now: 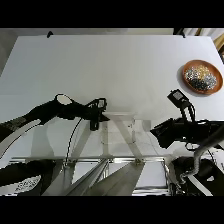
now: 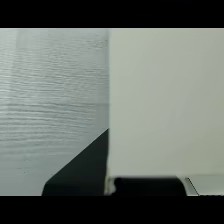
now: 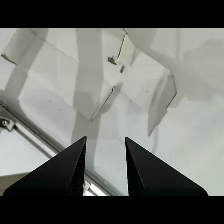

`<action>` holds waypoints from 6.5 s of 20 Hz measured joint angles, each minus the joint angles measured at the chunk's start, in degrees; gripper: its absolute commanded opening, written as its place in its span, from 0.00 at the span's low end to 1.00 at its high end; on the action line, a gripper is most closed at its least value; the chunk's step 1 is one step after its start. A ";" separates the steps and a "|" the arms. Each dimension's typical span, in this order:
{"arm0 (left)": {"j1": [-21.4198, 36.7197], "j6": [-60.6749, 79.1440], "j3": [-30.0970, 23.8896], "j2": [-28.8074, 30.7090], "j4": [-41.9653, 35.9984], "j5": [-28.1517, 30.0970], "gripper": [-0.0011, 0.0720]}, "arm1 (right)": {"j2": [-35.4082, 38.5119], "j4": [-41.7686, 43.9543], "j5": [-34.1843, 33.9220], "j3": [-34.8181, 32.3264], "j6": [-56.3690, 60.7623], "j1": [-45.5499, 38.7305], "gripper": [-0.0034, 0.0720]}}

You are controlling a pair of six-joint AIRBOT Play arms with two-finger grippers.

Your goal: Fold the box and place the chain.

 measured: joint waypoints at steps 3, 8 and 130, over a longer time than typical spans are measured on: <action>0.02 0.39 0.00 -0.26 -0.44 1.11 0.02 | 0.00 -0.26 -0.20 0.00 0.00 0.00 0.41; -0.13 0.52 0.00 -1.57 -0.87 1.62 0.03 | 0.00 -0.37 -0.79 0.00 -0.02 0.00 0.41; -0.24 10.19 4.20 -7.45 -0.81 -0.37 0.03 | -15.56 -6.58 -47.43 -20.70 -54.90 21.73 0.86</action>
